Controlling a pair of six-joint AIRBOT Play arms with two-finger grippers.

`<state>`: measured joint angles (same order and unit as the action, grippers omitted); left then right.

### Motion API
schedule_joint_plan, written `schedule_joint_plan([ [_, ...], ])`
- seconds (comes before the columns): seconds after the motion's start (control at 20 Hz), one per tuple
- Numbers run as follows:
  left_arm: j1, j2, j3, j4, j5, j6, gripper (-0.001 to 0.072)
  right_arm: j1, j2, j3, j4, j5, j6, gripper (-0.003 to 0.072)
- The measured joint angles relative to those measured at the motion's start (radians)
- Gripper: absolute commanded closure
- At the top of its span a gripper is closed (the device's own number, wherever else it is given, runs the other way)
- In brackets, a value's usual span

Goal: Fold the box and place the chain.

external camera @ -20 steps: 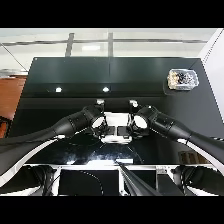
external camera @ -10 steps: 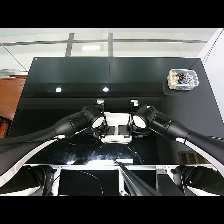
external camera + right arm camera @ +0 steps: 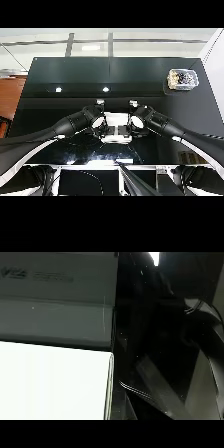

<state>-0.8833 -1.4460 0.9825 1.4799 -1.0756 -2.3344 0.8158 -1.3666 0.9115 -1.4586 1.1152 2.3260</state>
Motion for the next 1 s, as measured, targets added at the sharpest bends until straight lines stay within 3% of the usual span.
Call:
schedule_joint_plan([
  [0.05, 0.000, 0.000, 0.000, 0.000, 0.000, 0.000, 0.0682, 0.000, -0.003, 0.000, 0.000, 0.000, 0.000, 0.0531],
  [0.15, 0.000, 0.000, 0.000, 0.000, 0.002, 0.001, 0.0682, 0.000, -0.006, 0.000, 0.005, 0.000, 0.000, 0.0577],
  [0.2, 0.000, 0.000, 0.000, 0.000, 0.002, 0.001, 0.0682, 0.000, -0.008, 0.000, 0.005, 0.001, -0.003, 0.0639],
  [0.55, 0.000, 0.000, 0.000, 0.000, 0.001, -0.002, 0.0682, 0.000, -0.010, 0.000, 0.007, 0.003, -0.002, 0.0624],
  [0.6, 0.000, 0.000, 0.000, 0.000, 0.001, -0.001, 0.0682, 0.000, -0.010, 0.000, 0.007, 0.003, -0.003, 0.0490],
  [0.65, 0.000, 0.000, 0.000, 0.000, 0.001, 0.001, 0.0682, 0.000, -0.010, 0.000, 0.008, 0.006, -0.003, 0.0433],
  [1.0, 0.000, 0.000, 0.000, 0.000, 0.001, 0.001, 0.0682, 0.000, 0.002, 0.006, 0.009, 0.024, -0.003, 0.0405],
])
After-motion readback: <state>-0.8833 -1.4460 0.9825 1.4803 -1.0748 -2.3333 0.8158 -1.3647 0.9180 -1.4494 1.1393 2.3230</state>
